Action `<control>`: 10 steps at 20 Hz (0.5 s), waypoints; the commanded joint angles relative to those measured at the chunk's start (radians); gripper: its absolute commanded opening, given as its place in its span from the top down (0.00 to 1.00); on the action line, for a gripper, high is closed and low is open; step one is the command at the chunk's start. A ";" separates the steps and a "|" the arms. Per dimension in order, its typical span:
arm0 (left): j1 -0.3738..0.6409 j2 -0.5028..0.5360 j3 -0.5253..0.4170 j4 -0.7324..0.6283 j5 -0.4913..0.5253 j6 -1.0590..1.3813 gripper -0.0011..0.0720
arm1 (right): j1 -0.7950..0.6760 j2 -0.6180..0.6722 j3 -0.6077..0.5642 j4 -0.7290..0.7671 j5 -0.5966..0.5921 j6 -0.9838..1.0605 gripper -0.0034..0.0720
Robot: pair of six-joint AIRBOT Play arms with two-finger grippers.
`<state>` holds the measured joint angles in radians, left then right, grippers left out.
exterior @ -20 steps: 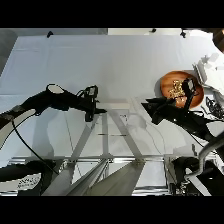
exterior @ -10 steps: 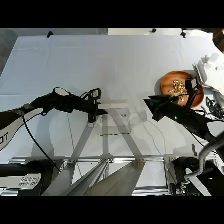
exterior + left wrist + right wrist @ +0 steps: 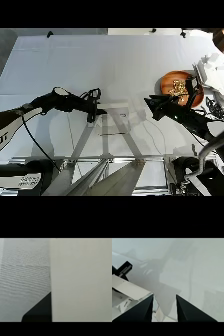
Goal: Fold the box and place the chain.
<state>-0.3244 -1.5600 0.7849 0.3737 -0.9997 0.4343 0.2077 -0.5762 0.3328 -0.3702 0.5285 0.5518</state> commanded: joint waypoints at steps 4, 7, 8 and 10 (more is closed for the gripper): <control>0.032 0.010 0.024 0.121 -0.037 0.002 0.98 | 0.000 0.001 0.001 -0.001 0.000 0.000 0.57; 0.026 0.009 0.024 0.120 -0.002 0.019 0.98 | 0.000 0.001 0.000 -0.001 0.000 0.000 0.57; 0.025 0.004 0.024 0.120 -0.003 0.019 0.98 | 0.000 0.001 0.000 -0.001 0.000 0.000 0.57; 0.024 -0.015 0.024 0.111 -0.014 0.019 0.98 | 0.000 0.001 0.001 -0.001 0.000 0.000 0.57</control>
